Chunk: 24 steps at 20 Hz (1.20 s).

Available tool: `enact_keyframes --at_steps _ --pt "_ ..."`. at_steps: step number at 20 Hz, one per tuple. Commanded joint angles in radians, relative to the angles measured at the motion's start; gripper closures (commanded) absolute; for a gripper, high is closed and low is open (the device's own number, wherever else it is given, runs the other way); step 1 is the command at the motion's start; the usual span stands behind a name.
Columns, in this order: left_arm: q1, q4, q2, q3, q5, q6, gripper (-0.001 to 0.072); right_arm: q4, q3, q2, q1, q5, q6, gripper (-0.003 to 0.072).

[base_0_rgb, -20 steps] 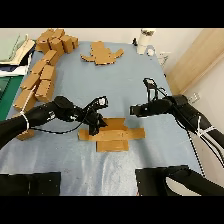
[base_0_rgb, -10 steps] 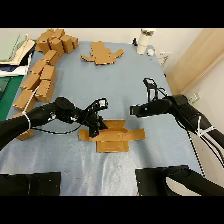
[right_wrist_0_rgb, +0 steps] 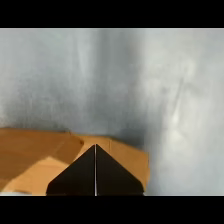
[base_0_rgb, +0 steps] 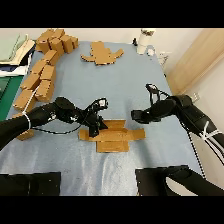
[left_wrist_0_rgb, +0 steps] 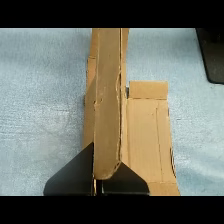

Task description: Fold the box.

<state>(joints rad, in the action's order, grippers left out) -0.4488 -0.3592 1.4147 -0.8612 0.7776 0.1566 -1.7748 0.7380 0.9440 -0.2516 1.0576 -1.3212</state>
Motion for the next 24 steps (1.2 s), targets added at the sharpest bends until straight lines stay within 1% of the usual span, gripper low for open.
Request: enact_keyframes --at_steps 1,2,3,5,7,9,11,13,14,15,17,18,19,20,24 --pt "0.000 0.000 0.000 0.000 0.000 0.001 0.0700 -0.048 0.000 -0.043 -0.001 0.225 0.099 0.0683" --pt "0.000 0.000 0.000 0.000 0.000 0.001 0.0700 -0.075 0.000 -0.056 -0.017 0.265 0.099 0.0683" --pt "0.000 0.000 0.000 0.000 0.000 0.001 0.0699 -0.084 -0.001 -0.069 -0.045 0.277 0.098 0.0682" --pt "0.000 0.000 0.000 0.000 0.000 0.001 0.0699 -0.084 -0.003 -0.090 -0.140 0.278 0.098 0.0683" --pt "0.000 0.000 0.000 0.000 0.000 0.001 0.0699 -0.064 -0.003 -0.093 -0.266 0.259 0.097 0.0682" --pt "0.000 0.000 0.000 0.000 0.000 0.001 0.0700 0.053 -0.005 -0.094 -0.414 0.198 0.061 0.0682" --pt "0.000 0.000 0.000 0.000 0.000 0.001 0.0700 0.234 -0.026 -0.102 -0.585 0.108 0.037 0.0683" --pt "0.000 0.000 0.000 0.000 0.000 0.001 0.0699 0.448 -0.088 -0.112 -0.768 -0.002 0.038 0.0683" --pt "0.000 0.000 0.000 0.000 0.000 0.001 0.0699 0.531 -0.130 -0.117 -0.851 -0.045 0.038 0.0683" --pt "0.000 0.000 0.000 0.000 -0.001 0.001 0.0699 0.586 -0.179 -0.118 -0.930 -0.079 0.038 0.0683" --pt "0.000 0.000 0.000 0.000 0.000 0.001 0.0699 0.605 -0.260 -0.116 -1.034 -0.121 0.038 0.0667" --pt "0.000 0.000 0.000 0.000 0.000 0.001 0.0699 0.603 -0.286 -0.112 -1.053 -0.135 0.042 0.0479" --pt "0.000 0.000 0.000 0.000 0.000 0.001 0.0699 0.603 -0.302 -0.103 -1.052 -0.139 0.053 0.0233" --pt "0.000 0.000 0.000 0.000 0.000 0.001 0.0699 0.614 -0.307 -0.094 -1.049 -0.135 0.066 0.0201" --pt "0.000 0.000 0.000 0.000 0.000 0.001 0.0699 0.658 -0.307 -0.059 -1.038 -0.166 0.069 0.0202"
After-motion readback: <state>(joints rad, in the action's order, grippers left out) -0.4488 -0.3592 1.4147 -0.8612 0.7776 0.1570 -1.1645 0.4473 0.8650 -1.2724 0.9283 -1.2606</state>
